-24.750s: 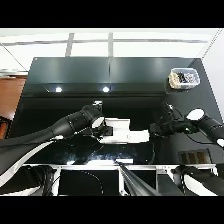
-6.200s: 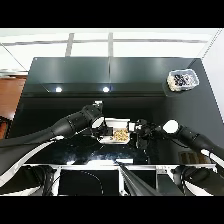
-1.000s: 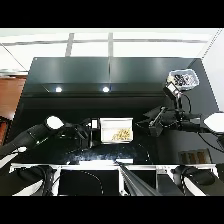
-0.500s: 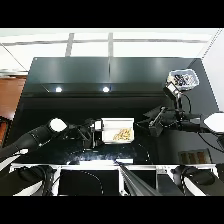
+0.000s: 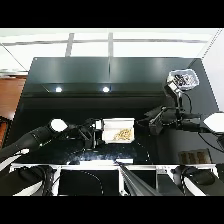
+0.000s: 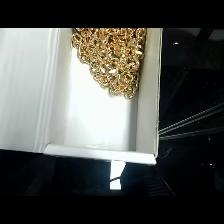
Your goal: Fold the box and place the chain.
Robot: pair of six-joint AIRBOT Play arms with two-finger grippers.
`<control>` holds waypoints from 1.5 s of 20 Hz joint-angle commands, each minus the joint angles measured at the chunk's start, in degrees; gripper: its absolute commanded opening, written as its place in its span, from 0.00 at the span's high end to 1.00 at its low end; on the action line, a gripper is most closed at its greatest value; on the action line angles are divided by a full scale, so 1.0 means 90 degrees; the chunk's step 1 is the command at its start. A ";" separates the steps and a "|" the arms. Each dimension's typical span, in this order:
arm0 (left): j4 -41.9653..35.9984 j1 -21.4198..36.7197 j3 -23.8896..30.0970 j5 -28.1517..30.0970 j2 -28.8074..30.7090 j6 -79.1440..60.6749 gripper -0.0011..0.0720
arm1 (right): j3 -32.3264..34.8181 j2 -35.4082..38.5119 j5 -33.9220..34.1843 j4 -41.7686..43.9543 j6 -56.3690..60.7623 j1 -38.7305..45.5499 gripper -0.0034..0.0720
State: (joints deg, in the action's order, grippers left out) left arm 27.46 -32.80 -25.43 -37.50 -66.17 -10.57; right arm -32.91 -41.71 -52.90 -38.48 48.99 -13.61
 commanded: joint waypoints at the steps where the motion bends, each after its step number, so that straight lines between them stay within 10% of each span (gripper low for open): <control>1: 0.0012 -0.0007 -0.0005 0.0049 -0.0007 -0.0015 0.44 | -0.0034 -0.0017 0.0930 -0.0039 0.0578 -0.0010 0.01; 11: 0.0012 -0.0010 -0.0005 0.0063 -0.0007 -0.0015 0.44 | -0.0495 -0.1724 0.0746 -0.0044 -0.0340 -0.0979 0.02; 26: 0.0010 -0.0010 -0.0005 0.0146 -0.0007 -0.0015 0.43 | -0.0495 -0.1744 -0.0265 -0.0277 -0.2448 -0.1081 0.02; 30: 0.0010 -0.0010 -0.0005 0.0146 -0.0007 -0.0015 0.43 | -0.0495 -0.1746 -0.0282 -0.0277 -0.2446 -0.1083 0.20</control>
State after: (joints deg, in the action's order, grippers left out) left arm 27.53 -32.86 -25.43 -36.16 -66.22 -10.68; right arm -37.34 -57.43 -55.09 -40.93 27.73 -23.31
